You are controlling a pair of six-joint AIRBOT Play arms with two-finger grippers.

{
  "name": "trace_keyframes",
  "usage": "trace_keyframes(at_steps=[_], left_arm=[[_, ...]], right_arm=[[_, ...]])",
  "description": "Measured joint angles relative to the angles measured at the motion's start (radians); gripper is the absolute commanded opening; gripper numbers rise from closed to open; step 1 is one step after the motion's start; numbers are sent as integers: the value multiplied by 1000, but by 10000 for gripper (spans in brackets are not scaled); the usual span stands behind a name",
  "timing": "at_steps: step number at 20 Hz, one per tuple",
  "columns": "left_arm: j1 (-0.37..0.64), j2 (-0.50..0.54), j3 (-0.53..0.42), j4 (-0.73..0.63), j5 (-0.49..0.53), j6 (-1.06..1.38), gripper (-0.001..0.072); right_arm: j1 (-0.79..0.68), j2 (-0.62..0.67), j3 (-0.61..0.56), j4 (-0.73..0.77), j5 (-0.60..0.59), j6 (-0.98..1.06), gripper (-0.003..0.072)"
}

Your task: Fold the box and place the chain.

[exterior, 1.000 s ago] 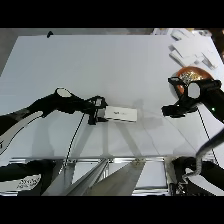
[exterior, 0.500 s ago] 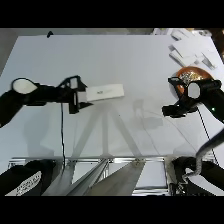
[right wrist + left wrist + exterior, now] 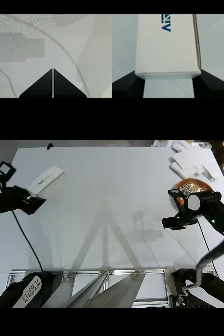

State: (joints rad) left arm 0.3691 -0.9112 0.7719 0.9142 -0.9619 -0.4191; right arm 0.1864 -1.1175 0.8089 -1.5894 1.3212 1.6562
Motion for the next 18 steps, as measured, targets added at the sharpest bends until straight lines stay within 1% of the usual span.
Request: trace_keyframes(at_steps=[2, 4, 5, 6, 7, 10, 13, 14, 15, 16, 18], left_arm=[[63, -28, -1, 91, 4, -89, 33], [112, -71, -2, 148, 5, -160, 34], [135, -96, -2, 169, 0, -187, 50], [154, -119, -2, 188, -3, -206, 120], [171, -142, -2, 210, -6, -222, 153], [199, -197, -2, 286, -13, -279, 153], [210, -230, -2, 346, -17, -332, 157], [211, -236, -2, 362, -19, -344, 230], [213, -241, -2, 372, -23, -353, 389], [214, -245, -3, 380, -27, -360, 520], [215, -249, -4, 395, -40, -379, 645]], right_arm=[[0, 0, 0, 0, 0, 0, 15], [0, 0, 0, 0, 0, 0, 15], [0, 0, 0, 0, 0, 0, 15], [0, 0, 0, 0, 0, 0, 15], [0, 0, 0, 0, 0, 0, 15], [0, 0, 0, 0, 0, 0, 15], [0, 0, 0, 0, 0, 0, 15], [0, 0, 0, 0, 0, 0, 15], [0, 0, 0, 0, 0, 0, 15], [0, 0, 0, 0, 0, 0, 15], [0, 0, 0, 0, 0, 0, 15]])
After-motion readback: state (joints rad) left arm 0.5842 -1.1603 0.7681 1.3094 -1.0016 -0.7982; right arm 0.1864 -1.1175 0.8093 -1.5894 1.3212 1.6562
